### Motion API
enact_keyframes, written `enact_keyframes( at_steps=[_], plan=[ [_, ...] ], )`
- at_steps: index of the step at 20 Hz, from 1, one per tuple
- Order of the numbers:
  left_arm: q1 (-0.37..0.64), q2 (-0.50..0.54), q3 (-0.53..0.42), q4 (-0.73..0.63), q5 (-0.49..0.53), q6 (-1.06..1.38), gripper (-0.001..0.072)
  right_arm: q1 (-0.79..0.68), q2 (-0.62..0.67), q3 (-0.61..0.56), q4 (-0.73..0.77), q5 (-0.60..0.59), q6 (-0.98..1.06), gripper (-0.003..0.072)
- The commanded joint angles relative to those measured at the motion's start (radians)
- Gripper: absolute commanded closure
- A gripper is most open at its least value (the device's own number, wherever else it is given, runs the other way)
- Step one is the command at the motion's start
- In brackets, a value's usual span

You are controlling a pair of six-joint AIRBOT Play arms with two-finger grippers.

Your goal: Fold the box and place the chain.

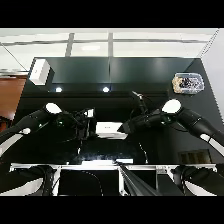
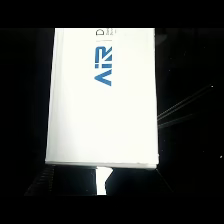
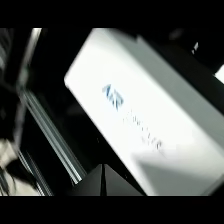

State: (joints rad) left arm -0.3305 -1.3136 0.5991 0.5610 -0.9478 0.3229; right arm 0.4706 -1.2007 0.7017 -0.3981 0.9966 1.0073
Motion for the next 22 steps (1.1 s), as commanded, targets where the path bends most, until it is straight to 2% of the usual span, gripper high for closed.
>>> enact_keyframes(
  at_steps=[1, 6, 13, 22],
  plan=[
    [0.0, -0.001, 0.0, 0.0, 0.0, 0.001, 0.0248, 0.016, -0.034, -0.027, 0.155, -0.124, 0.025, 0.0679],
    [0.0, -0.001, 0.0, 0.0, 0.0, 0.001, 0.0247, 0.053, -0.097, -0.028, 0.139, -0.159, 0.063, 0.0679],
    [0.0, -0.001, 0.0, 0.0, 0.0, 0.001, 0.0248, 0.055, -0.101, -0.028, 0.008, -0.174, 0.156, 0.068],
    [0.0, -0.001, 0.0, 0.0, 0.001, 0.001, 0.0247, 0.055, -0.101, -0.028, 0.002, -0.172, 0.156, 0.068]
  ],
)
